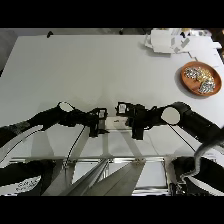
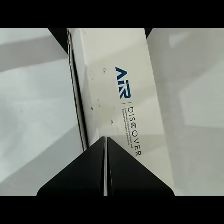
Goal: Fold the box and place the chain.
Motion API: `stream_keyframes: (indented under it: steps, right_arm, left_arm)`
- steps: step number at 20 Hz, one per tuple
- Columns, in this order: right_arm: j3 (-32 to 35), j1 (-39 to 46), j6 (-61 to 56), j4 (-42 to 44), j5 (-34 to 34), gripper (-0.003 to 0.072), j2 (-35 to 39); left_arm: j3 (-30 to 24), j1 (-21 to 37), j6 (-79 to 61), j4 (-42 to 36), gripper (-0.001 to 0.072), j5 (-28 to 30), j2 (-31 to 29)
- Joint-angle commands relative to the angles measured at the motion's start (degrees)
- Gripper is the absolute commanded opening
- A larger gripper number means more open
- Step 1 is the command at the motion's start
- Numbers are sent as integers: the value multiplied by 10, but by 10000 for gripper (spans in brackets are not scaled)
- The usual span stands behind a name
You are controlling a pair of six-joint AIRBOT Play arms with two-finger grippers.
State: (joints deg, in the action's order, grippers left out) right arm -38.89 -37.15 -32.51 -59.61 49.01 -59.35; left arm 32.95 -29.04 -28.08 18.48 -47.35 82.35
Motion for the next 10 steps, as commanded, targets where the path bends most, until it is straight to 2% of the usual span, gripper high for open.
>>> stream_keyframes:
  steps: [1,10]
  right_arm:
    - [0,-1,-3,-1,17,16,-6]
    - [1,-1,-3,-2,26,16,-37]
  left_arm:
    - [0,0,0,0,138,0,0]
    - [0,0,0,0,138,0,0]
